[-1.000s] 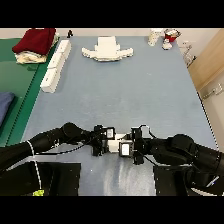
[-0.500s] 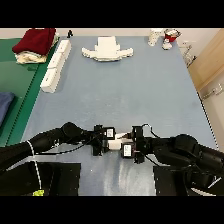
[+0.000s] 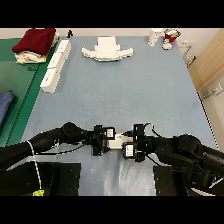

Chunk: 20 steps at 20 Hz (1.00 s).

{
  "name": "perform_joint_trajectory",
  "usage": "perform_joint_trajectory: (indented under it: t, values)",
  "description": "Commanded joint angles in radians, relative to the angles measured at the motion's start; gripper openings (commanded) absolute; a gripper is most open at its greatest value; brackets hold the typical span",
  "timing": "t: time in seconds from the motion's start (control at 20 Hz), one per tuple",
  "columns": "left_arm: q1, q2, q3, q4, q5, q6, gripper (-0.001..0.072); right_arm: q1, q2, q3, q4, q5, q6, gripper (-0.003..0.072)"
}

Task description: Fold the box.

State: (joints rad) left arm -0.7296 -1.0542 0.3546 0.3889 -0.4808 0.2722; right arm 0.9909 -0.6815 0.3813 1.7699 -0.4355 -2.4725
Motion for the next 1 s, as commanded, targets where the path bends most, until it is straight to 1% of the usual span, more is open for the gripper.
perform_joint_trajectory:
  t: [0.0,0.05,0.15,0.2,0.25,0.3,0.85,0.9,0.95]
  values:
    - [0.0,0.0,0.0,0.0,0.0,0.0,0.0368,-0.001,0.001,0.0,-0.014,0.018,0.004,0.0437]
    - [0.0,0.0,0.0,0.0,0.0,0.0,0.0368,-0.001,-0.002,0.0,-0.023,0.018,0.017,0.0412]
    - [0.0,0.0,0.0,0.0,0.0,0.0,0.0368,-0.001,-0.02,0.0,-0.031,0.016,0.053,0.0402]
    - [0.0,0.0,0.0,0.0,0.0,0.0,0.0368,-0.001,-0.032,0.0,-0.031,0.017,0.063,0.0382]
    - [0.0,0.0,0.0,0.0,0.0,0.0,0.0369,0.0,-0.045,0.0,-0.03,0.016,0.064,0.0297]
    - [0.0,0.0,0.0,0.0,0.0,0.0,0.0368,0.0,-0.053,0.0,-0.028,0.016,0.065,0.028]
    - [0.0,0.0,0.0,0.0,0.0,0.0,0.0368,0.001,-0.055,0.0,0.007,-0.023,0.064,0.0279]
    - [0.0,0.0,0.0,0.0,0.0,0.0,0.0368,0.001,-0.055,0.0,0.007,-0.023,0.064,0.0283]
    - [0.0,0.0,0.0,0.0,0.0,0.0,0.0368,0.001,-0.055,0.0,0.007,-0.022,0.064,0.0305]
